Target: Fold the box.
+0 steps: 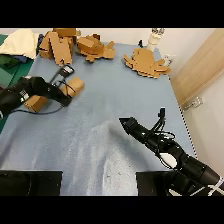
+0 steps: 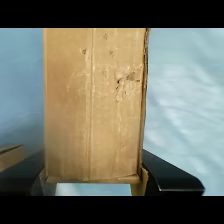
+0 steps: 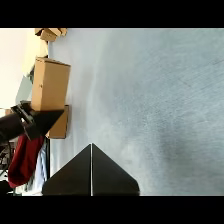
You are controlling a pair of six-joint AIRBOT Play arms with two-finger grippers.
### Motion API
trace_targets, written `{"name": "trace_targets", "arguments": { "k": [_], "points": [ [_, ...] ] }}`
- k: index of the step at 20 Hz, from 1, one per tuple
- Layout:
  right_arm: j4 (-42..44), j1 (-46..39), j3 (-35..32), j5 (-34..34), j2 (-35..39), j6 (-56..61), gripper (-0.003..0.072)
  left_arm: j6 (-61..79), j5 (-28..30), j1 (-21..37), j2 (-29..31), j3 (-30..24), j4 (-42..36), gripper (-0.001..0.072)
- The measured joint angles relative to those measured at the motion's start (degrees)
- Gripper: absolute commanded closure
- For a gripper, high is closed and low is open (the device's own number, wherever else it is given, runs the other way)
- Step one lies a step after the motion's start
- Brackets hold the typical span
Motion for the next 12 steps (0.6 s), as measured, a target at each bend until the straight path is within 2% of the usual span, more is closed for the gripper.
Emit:
{"name": "trace_targets", "arguments": {
  "k": [5,10,11,12],
  "points": [
    [-0.39,-0.17,0.0,0.37,0.0,-0.02,0.0679,-4.48,-0.85,10.84,-10.69,10.25,0.63,0.0193],
    [-0.55,-0.26,0.0,0.46,0.0,-0.04,0.0679,-6.43,-2.62,15.5,-18.21,18.45,0.81,0.0192],
    [-0.57,-0.26,0.0,0.46,0.0,-0.04,0.0679,-6.54,-2.56,15.89,-19.1,19.23,0.83,0.0157],
    [-0.57,-0.26,0.0,0.46,0.0,-0.04,0.0679,-6.62,-2.47,16.15,-19.87,19.87,0.85,0.0017]
  ]
}}
